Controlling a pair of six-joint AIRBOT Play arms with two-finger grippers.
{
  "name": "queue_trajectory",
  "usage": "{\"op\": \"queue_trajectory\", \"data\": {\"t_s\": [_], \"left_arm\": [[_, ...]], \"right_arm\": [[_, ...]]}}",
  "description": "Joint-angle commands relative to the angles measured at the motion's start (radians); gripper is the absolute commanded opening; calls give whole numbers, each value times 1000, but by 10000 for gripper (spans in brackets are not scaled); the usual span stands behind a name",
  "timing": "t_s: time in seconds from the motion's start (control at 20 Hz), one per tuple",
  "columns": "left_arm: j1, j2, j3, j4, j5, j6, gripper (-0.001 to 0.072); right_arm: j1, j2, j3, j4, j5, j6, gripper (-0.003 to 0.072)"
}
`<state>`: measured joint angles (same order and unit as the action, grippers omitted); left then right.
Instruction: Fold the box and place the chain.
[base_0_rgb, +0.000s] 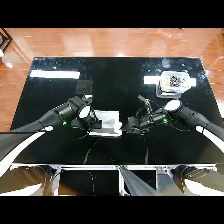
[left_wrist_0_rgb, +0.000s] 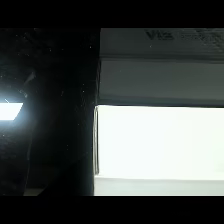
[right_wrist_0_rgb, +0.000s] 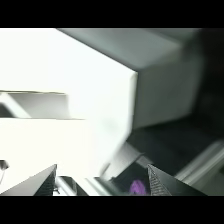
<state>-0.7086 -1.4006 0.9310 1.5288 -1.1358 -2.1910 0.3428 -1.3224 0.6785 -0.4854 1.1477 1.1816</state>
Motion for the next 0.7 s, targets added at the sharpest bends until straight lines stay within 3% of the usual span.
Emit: {"op": "queue_trajectory", "data": {"t_s": [0.0,0.2,0.3,0.65], "left_arm": [[0,-1,1,0,1,1,19],[0,-1,1,0,1,1,19],[0,-1,1,0,1,1,19],[0,-1,0,0,2,1,19]], "right_arm": [[37,-1,34,25,11,-8,671],[121,-1,47,-11,-103,57,669],[168,-1,47,-61,-154,106,584],[257,-1,58,-124,-289,208,536]]}}
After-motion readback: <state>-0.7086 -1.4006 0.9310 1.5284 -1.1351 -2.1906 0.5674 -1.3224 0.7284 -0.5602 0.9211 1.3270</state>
